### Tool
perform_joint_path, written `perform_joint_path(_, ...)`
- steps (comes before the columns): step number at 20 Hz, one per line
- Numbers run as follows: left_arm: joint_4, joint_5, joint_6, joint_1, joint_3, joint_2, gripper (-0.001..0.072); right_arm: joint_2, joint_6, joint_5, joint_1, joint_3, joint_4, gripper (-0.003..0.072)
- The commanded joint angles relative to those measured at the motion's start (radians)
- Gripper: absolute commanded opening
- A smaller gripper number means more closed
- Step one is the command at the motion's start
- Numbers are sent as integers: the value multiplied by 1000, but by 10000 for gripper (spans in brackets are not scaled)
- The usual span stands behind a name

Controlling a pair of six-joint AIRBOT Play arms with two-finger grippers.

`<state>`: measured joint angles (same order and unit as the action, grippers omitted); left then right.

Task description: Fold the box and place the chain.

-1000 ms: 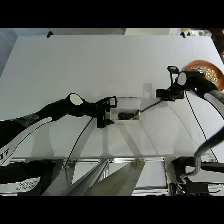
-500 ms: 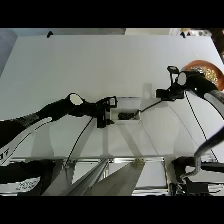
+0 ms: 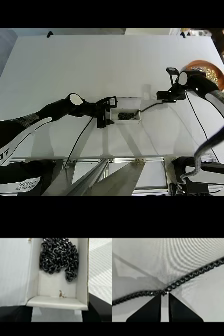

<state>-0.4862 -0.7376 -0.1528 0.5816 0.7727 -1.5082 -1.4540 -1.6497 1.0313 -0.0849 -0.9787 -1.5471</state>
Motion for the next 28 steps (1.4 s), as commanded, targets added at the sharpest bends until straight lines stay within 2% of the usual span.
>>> perform_joint_path(1,0,0,0,0,0,0,393,59,64,88,1,0,0,18)
perform_joint_path(6,0,0,0,0,0,0,393,261,124,200,0,0,86,18)
perform_joint_path(10,0,0,0,0,0,0,393,446,133,219,-28,0,171,18)
perform_joint_path(13,0,0,0,0,0,0,393,537,132,235,-74,0,201,18)
perform_joint_path(19,0,0,0,0,0,0,393,583,131,239,-218,0,291,18)
perform_joint_path(28,0,0,0,0,0,0,393,583,102,57,-494,0,340,18)
